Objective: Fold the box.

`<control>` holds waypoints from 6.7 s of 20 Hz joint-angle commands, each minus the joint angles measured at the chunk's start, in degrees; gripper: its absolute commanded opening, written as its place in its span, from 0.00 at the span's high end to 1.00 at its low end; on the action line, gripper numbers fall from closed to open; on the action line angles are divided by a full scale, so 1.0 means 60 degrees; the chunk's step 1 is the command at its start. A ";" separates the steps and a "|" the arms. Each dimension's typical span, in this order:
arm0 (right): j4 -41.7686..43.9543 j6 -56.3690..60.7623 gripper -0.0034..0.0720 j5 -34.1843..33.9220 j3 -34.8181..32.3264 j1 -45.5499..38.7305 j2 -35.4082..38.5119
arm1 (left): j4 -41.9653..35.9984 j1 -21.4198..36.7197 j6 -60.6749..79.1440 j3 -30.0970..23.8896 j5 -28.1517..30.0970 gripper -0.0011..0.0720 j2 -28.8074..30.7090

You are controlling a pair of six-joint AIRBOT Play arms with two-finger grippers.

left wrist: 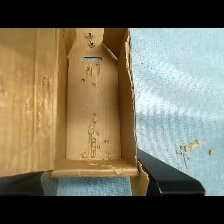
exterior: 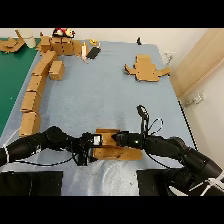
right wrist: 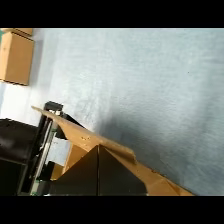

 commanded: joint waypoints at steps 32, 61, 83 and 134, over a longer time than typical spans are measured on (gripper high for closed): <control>-0.4302 -0.1421 0.95 -0.6852 0.2164 0.0178 0.0896 | 0.0015 -0.0029 -0.1005 -0.0004 0.0987 0.35 -0.0007; -0.4473 -0.7701 0.52 -0.3377 0.1530 0.1053 -0.1446 | 0.0011 -0.0029 -0.1002 -0.0004 0.0984 0.35 -0.0004; -0.3697 -0.7927 0.25 -0.2834 0.1519 0.1049 -0.1883 | 0.0011 -0.0029 -0.1002 -0.0004 0.0980 0.35 -0.0004; -0.2331 0.0678 0.73 -0.4670 0.0357 -0.2007 0.0102 | 0.0011 -0.0029 -0.1002 -0.0004 0.0980 0.35 -0.0007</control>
